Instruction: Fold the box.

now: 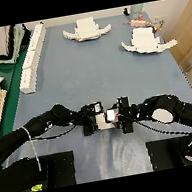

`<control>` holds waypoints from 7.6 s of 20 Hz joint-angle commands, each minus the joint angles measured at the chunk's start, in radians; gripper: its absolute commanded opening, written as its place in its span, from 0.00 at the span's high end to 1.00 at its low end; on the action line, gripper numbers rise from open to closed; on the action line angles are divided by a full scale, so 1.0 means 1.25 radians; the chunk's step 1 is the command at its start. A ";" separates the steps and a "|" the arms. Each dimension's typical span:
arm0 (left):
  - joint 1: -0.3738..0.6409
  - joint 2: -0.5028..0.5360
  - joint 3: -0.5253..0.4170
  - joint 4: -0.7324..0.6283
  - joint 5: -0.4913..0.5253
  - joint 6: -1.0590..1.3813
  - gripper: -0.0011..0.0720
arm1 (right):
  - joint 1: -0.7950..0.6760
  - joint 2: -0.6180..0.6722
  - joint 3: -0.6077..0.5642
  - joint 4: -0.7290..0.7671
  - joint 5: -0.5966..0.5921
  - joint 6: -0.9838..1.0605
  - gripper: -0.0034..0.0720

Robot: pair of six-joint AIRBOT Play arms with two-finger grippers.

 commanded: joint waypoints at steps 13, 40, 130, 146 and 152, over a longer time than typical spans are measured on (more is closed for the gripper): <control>0.000 0.001 0.000 0.000 0.000 0.001 0.31 | 0.002 0.040 0.000 -0.044 -0.026 -0.069 0.26; 0.000 0.001 0.000 0.000 0.000 0.001 0.31 | 0.002 -0.005 -0.001 0.062 0.006 -0.096 0.58; 0.021 0.091 0.005 0.023 0.002 -0.126 0.31 | -0.349 -0.261 0.343 -0.233 0.506 1.039 0.95; 0.872 0.523 0.003 0.626 -0.349 -0.881 0.31 | -0.349 -0.261 0.343 -0.301 0.435 1.035 0.95; 0.989 0.414 0.004 0.624 -0.279 -0.769 0.31 | -0.349 -0.263 0.342 -0.306 0.430 1.036 0.95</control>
